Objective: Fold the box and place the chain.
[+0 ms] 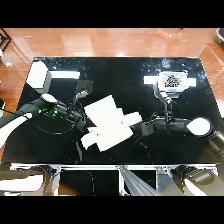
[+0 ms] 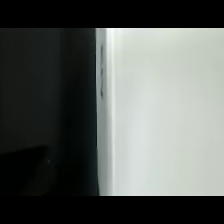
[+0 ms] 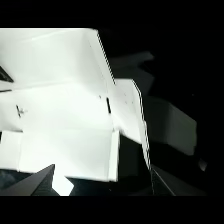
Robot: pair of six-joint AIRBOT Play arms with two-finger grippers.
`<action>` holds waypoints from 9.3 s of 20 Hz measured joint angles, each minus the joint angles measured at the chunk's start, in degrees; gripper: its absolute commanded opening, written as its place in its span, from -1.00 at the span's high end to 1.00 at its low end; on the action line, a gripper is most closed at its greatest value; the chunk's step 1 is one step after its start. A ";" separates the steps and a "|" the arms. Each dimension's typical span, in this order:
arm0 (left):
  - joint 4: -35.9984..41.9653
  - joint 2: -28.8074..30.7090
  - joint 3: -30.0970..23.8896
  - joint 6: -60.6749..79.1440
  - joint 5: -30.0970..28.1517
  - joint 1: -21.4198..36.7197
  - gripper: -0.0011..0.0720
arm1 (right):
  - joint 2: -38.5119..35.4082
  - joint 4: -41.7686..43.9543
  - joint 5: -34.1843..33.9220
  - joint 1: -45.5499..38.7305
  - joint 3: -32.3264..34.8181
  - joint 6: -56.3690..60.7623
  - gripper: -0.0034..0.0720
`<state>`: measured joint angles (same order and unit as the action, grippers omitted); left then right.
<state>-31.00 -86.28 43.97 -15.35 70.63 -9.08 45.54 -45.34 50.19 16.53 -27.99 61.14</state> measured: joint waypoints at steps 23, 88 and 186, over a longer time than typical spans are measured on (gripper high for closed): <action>-17.57 6.56 2.25 12.11 -25.22 -21.05 0.91 | -3.80 -12.70 2.01 4.96 8.11 -35.47 -0.95; -25.33 6.71 2.32 5.92 -22.18 -23.69 0.91 | 20.02 9.22 -11.69 14.23 -0.15 -64.81 -0.94; -25.55 6.69 4.50 4.42 -20.90 -23.71 0.90 | 21.55 13.75 -15.45 14.14 2.40 -69.20 -0.68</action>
<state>-56.55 -79.59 48.47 -10.94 49.74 -32.80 67.09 -31.59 34.74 30.68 -25.58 -8.05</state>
